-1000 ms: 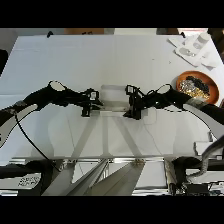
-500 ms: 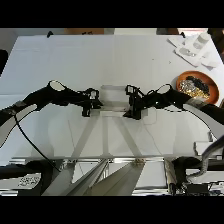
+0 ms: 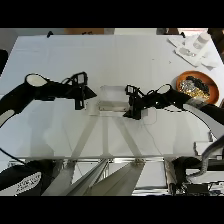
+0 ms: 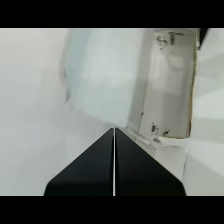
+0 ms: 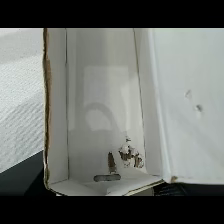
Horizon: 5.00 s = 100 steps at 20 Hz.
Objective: Fold the box and place the chain.
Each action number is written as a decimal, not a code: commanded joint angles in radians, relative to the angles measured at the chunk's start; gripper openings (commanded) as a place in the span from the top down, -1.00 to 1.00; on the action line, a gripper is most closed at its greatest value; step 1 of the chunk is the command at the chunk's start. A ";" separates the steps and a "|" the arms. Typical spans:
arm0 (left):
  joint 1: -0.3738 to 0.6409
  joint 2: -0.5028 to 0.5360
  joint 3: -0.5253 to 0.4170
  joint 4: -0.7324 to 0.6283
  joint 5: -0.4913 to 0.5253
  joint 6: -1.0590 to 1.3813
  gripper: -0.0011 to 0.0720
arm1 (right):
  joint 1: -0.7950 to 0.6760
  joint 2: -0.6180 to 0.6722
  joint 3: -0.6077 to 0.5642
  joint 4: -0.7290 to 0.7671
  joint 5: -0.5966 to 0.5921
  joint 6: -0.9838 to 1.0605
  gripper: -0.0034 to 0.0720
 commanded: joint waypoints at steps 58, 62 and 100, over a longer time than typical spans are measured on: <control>-0.032 -0.192 -0.053 0.117 -0.019 -1.202 0.96 | 0.000 0.000 0.001 0.000 0.000 0.000 -0.47; -0.032 -0.182 -0.053 0.112 -0.010 -1.193 0.96 | 0.000 0.000 0.001 0.000 0.000 0.000 -0.47; 0.050 -0.145 -0.075 0.208 0.019 -1.190 0.96 | 0.000 0.000 0.001 0.000 0.000 0.000 -0.47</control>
